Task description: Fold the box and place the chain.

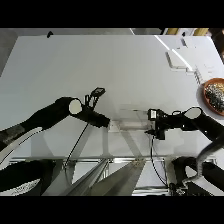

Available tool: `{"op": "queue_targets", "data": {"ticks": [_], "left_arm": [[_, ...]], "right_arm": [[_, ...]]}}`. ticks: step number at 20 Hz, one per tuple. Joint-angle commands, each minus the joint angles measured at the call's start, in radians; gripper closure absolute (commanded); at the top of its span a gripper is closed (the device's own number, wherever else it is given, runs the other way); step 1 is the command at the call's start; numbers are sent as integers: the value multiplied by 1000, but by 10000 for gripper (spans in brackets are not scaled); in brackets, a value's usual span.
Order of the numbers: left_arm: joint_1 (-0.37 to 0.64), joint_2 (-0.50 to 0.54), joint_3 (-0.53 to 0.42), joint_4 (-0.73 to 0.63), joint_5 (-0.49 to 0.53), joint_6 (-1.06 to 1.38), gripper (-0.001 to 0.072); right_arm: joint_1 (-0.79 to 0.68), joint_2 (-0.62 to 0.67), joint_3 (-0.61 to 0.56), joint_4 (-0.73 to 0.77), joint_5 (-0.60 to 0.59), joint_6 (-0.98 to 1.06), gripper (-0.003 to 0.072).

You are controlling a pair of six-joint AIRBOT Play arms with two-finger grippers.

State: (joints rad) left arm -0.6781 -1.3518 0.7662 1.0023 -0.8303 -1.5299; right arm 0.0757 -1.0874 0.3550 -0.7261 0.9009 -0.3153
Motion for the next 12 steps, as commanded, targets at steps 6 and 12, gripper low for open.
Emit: {"op": "queue_targets", "data": {"ticks": [6, 12], "left_arm": [[-39, -76, -10, -205, 58, -37, 704], [-50, 13, -10, -228, 82, -48, 703]], "right_arm": [[0, 1, 0, 0, 0, 0, 389], [0, 1, 0, 0, 0, 0, 389]]}}
